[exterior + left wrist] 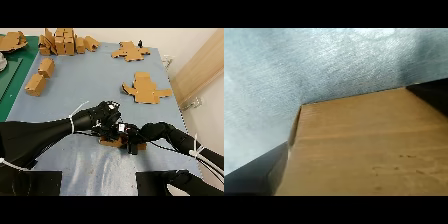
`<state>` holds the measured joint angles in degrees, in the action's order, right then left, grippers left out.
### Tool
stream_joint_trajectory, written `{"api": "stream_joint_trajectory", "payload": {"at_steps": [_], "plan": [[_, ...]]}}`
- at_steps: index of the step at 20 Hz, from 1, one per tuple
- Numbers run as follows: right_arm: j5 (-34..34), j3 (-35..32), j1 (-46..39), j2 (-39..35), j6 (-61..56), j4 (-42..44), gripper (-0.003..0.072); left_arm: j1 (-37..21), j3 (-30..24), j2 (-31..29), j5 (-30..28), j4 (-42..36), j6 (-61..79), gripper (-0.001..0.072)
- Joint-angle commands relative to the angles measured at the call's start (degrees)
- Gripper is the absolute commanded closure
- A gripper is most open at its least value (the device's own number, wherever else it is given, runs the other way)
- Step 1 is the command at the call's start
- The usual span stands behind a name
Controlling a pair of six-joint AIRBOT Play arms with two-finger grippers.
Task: Fold the box.
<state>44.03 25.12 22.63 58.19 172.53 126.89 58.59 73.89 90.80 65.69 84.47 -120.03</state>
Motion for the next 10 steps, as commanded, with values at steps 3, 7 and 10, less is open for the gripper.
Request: {"api": "stream_joint_trajectory", "payload": {"at_steps": [3, 7, 10], "plan": [[0.04, 0.04, 0.0, -0.04, 0.0, 0.0, 0.0191, 0.35, 0.09, 1.25, -0.87, 0.48, 0.02, 0.019], [0.04, 0.04, 0.0, -0.04, 0.0, 0.0, 0.0191, 0.35, 0.07, 1.66, 0.66, 0.5, 0.52, 0.0475], [0.04, 0.04, 0.0, -0.04, 0.0, 0.0, 0.0191, 0.37, 0.09, 1.7, 0.76, 0.46, 0.52, 0.0475]]}}
